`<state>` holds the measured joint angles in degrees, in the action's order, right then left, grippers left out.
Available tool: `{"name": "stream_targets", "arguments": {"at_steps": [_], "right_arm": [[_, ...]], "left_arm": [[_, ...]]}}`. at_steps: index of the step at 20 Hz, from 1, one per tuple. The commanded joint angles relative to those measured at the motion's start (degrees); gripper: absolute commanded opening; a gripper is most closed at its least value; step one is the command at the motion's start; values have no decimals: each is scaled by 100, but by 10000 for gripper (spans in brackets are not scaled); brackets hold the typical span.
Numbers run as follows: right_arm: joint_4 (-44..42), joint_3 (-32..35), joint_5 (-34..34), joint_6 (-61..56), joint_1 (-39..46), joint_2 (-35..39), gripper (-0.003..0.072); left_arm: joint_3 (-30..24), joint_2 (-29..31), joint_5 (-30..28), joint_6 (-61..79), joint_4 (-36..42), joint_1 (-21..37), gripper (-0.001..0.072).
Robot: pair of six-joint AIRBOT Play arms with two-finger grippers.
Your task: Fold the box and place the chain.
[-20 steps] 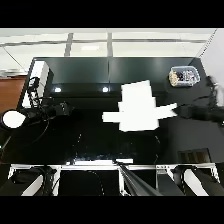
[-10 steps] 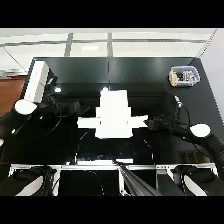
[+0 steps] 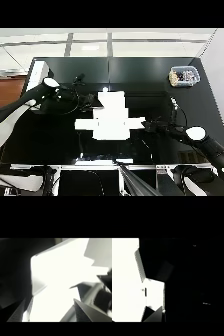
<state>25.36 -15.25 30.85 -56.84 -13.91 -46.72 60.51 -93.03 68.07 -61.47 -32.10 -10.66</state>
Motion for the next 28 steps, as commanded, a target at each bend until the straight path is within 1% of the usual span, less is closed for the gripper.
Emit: {"name": "stream_targets", "arguments": {"at_steps": [1, 2, 3, 4, 5, 6, 7, 8, 9, 11, 12, 13, 14, 15, 16, 17, 18, 20, 21, 22, 23, 24, 25, 26, 27, 28], "right_arm": [[-4, 4, 20, 2, -15, 7, 13], [-7, 4, 26, 0, -15, 7, 14], [-4, 4, 44, 2, -15, 7, 13], [-4, 4, 72, 2, -15, 7, 14], [-2, 4, 107, 4, -15, 7, 13], [0, 4, 133, 4, -15, 7, 13], [2, 4, 153, 4, -15, 7, 13], [11, 4, 166, 4, -15, 7, 14], [15, 4, 175, 4, -15, 7, 13], [13, 4, 190, 4, -15, 7, 13], [15, 4, 199, 4, -15, 7, 13], [15, 4, 214, 4, -15, 7, 14], [17, 4, 212, 7, -15, 7, 17], [20, 0, 199, 9, -13, 7, 183], [74, -37, 199, 9, -2, 9, 534], [369, -160, 356, 9, 37, 9, 715], [863, -404, 706, 7, 133, 9, 712], [1934, -1078, 1631, 9, 389, 9, 712], [2490, -1462, 2079, 22, 507, 9, 712], [2931, -1781, 2391, 35, 581, 9, 712], [3338, -2070, 2610, 39, 632, 9, 712], [3602, -2264, 2684, 50, 643, 9, 712], [3733, -2356, 2680, 52, 640, 9, 712], [3668, -2367, 2677, 262, 627, 9, 712], [3615, -2365, 2712, 728, 540, 2, 712], [3620, -2365, 2675, 1115, 382, 2, 712]], "left_arm": [[800, -769, 1180, 466, -103, -2, 691], [962, -881, 1414, 743, -105, -31, 675], [1128, -992, 1690, 1010, -138, -70, 638], [1307, -1121, 1996, 1067, -284, -125, 621], [1519, -1270, 2249, 1067, -516, -173, 583], [1703, -1401, 2387, 1091, -717, -240, 490], [1825, -1495, 2483, 1233, -776, -313, 470], [1941, -1596, 2636, 1432, -776, -385, 412], [2026, -1692, 2758, 1519, -778, -450, 394], [2044, -1770, 2765, 1731, -780, -542, 329], [2044, -1773, 2739, 1790, -789, -555, 274], [2050, -1770, 2730, 1810, -791, -562, 198], [2059, -1770, 2730, 1860, -796, -549, 44], [2076, -1768, 2745, 1878, -789, -535, 22], [2085, -1753, 2761, 1880, -791, -520, 21], [2085, -1714, 2774, 1878, -796, -507, 21], [2083, -1652, 2789, 1871, -800, -492, 20], [2061, -1421, 2817, 1843, -850, -472, 19], [1978, -1207, 2726, 1840, -887, -481, 18], [1766, -901, 2476, 1884, -874, -509, 18], [1443, -553, 2118, 2061, -846, -544, 18], [960, -122, 1587, 2470, -706, -597, 18], [323, 407, 765, 3093, -485, -686, 18], [-269, 881, -114, 3755, -385, -802, 20], [-787, 1290, -881, 4715, -380, -953, 24], [-1102, 1504, -1196, 5639, -396, -1078, 24]]}}
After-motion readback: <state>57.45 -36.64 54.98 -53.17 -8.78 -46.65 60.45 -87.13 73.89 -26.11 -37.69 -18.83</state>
